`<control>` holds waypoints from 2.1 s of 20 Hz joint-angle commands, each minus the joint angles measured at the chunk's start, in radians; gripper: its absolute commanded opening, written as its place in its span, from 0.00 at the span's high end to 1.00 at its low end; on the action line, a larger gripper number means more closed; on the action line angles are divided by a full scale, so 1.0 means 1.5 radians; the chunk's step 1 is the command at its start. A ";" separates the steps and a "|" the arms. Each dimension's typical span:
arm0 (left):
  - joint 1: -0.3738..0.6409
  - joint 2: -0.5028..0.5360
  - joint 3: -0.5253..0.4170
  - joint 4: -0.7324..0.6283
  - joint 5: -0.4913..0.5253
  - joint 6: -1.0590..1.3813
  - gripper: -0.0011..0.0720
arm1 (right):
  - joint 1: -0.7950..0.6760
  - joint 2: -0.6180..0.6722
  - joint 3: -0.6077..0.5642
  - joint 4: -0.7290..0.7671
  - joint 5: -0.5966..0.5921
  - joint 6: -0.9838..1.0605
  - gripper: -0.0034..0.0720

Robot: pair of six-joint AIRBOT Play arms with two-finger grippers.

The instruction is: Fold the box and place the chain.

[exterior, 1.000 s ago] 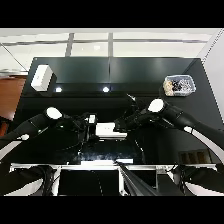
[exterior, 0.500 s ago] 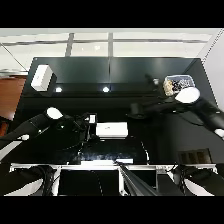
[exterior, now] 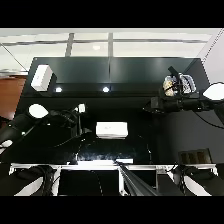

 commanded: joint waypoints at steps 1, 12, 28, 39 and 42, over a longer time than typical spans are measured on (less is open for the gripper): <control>-0.009 0.030 0.028 0.014 -0.070 -0.087 0.02 | -0.007 0.003 0.001 -0.012 -0.009 -0.006 0.91; -0.239 -0.083 0.105 0.001 0.114 -0.084 0.02 | -0.007 0.003 -0.001 -0.023 -0.004 -0.027 0.91; -0.244 -0.137 0.104 -0.009 0.112 -0.083 0.01 | -0.007 0.003 -0.001 -0.028 -0.005 -0.027 0.91; -0.274 -0.144 0.105 0.053 0.159 -0.187 0.45 | -0.007 0.003 -0.001 -0.028 -0.005 -0.027 0.91; -0.198 -0.077 0.104 0.108 0.109 -0.293 0.45 | -0.007 0.003 -0.001 -0.028 -0.005 -0.027 0.91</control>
